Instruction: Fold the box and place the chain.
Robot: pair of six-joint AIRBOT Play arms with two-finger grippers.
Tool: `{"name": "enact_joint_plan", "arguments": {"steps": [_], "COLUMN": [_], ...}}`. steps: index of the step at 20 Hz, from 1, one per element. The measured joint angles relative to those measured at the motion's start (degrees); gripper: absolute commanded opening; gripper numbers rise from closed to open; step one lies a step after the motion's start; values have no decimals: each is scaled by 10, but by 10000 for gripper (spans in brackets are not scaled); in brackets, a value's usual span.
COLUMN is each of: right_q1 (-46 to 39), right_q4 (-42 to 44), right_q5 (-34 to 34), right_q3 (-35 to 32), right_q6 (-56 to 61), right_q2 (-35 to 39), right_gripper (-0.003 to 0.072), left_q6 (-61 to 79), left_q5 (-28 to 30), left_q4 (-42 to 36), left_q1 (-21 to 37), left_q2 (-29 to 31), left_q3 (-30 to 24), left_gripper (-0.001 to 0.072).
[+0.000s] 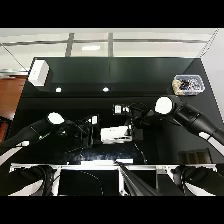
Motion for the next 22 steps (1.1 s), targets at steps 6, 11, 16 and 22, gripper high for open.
{"name": "enact_joint_plan", "arguments": {"steps": [6, 11, 16, 22], "right_q1": [0, 0, 0, 0], "right_q4": [-1, -2, -2, -2], "right_q5": [-1, 1, 17, 24], "right_q3": [0, -1, -3, -3], "right_q6": [3, 4, 5, 8], "right_q2": [-9, -11, -11, -11], "right_gripper": [427, 429, 431, 430], "left_q6": [0, -1, 0, 0], "left_q5": [0, 0, 0, 0], "left_q4": [0, 0, 0, 1], "left_q1": [0, 0, 0, 0], "left_q2": [0, 0, 0, 0], "left_q3": [0, 0, 0, 0], "left_gripper": [331, 331, 330, 331]}}
